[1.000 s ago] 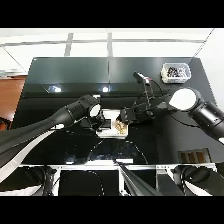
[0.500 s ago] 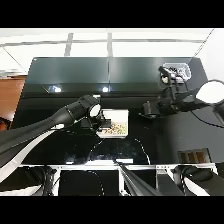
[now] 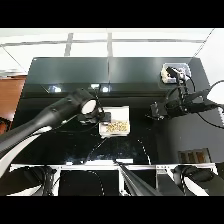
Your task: Fold the box and place the chain.
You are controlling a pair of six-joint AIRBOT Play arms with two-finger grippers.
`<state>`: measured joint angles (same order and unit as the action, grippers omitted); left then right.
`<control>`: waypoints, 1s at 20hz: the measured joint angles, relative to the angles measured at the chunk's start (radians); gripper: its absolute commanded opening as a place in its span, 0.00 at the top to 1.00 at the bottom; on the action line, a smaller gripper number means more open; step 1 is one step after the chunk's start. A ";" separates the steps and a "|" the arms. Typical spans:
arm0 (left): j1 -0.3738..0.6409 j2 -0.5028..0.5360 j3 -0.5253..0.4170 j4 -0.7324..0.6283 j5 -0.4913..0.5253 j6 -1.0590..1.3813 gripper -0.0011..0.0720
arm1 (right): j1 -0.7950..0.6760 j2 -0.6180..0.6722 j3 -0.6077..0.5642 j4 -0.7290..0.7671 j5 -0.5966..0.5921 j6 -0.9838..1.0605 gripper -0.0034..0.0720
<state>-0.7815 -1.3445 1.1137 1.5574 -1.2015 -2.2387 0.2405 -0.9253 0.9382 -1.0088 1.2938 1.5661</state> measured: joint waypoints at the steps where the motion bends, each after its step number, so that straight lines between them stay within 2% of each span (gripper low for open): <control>1: 0.011 0.045 -0.018 0.035 -0.016 0.038 0.14 | -0.001 0.001 0.000 -0.008 0.000 0.000 0.58; 3: 0.066 0.127 -0.078 0.069 -0.034 0.112 0.14 | -0.001 0.001 0.000 -0.021 -0.003 0.000 0.58; 5: 0.156 0.209 -0.184 0.014 0.006 0.240 0.14 | -0.001 0.001 -0.003 -0.036 -0.014 0.000 0.58; 8: 0.279 0.287 -0.361 -0.236 0.134 0.628 0.14 | -0.001 0.001 -0.014 -0.044 -0.039 0.000 0.58; 11: 0.335 0.304 -0.500 -0.447 0.216 1.188 0.10 | -0.001 0.001 -0.033 -0.047 -0.076 0.000 0.58; 12: 0.340 0.302 -0.528 -0.486 0.233 1.355 0.10 | -0.001 0.001 -0.037 -0.049 -0.085 0.000 0.58; 13: 0.343 0.298 -0.550 -0.522 0.250 1.513 0.00 | -0.001 0.000 -0.042 -0.050 -0.095 0.000 0.58; 17: 0.341 0.278 -0.589 -0.650 0.330 1.974 0.00 | -0.001 0.000 -0.049 -0.051 -0.118 0.000 0.58; 20: 0.346 0.227 -0.595 -0.789 0.380 2.207 0.00 | -0.001 0.000 -0.050 -0.051 -0.131 0.000 0.58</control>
<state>-0.4358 -1.1172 0.5182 0.7685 -0.8211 -0.0315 0.2398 -0.9253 0.8879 -1.0595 1.1625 1.5665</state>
